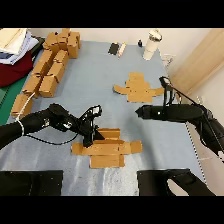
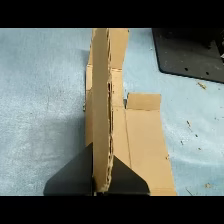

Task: Fold the box.

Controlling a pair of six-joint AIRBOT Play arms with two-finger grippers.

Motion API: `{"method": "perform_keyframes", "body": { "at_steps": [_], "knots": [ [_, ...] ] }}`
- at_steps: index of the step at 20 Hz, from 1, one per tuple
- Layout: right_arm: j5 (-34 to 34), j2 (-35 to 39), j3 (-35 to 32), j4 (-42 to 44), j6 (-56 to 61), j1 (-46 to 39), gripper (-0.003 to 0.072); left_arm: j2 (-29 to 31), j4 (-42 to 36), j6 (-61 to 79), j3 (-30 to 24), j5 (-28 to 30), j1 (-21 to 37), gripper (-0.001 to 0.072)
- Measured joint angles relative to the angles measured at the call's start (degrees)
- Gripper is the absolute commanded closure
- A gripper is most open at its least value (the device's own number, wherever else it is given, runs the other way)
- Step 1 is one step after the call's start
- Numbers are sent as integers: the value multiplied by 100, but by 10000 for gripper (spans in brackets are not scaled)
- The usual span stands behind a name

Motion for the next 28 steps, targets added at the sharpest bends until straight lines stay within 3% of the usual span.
{"method": "perform_keyframes", "body": {
  "at_steps": [2,5,8,11,13,15,18,22,28],
  "knots": [
    [-695,219,-44,-409,291,461,685,0,11,-48,0,-2,0,696],
    [-1307,925,-302,-1305,1311,1878,685,0,15,-66,0,-7,-2,697],
    [-1558,1631,-726,-2245,2588,3755,685,0,15,-81,0,-20,-2,697],
    [-1650,1709,-1038,-3351,3270,5421,672,0,9,-83,0,-24,-2,696],
    [-1598,1427,-1139,-4328,3460,6297,198,-7,-7,-85,0,-24,0,697],
    [-1211,1040,-1189,-4999,3558,6848,199,-11,-11,-85,0,-26,0,696],
    [-551,404,-1222,-5311,3606,7232,198,-11,-13,-85,0,-26,0,697],
    [-94,-125,-1231,-5097,3274,7396,198,-11,-24,-87,0,-24,0,697],
    [-9,-389,-1237,-4822,2905,7444,199,-11,-24,-87,0,-26,-2,696]
  ]
}}
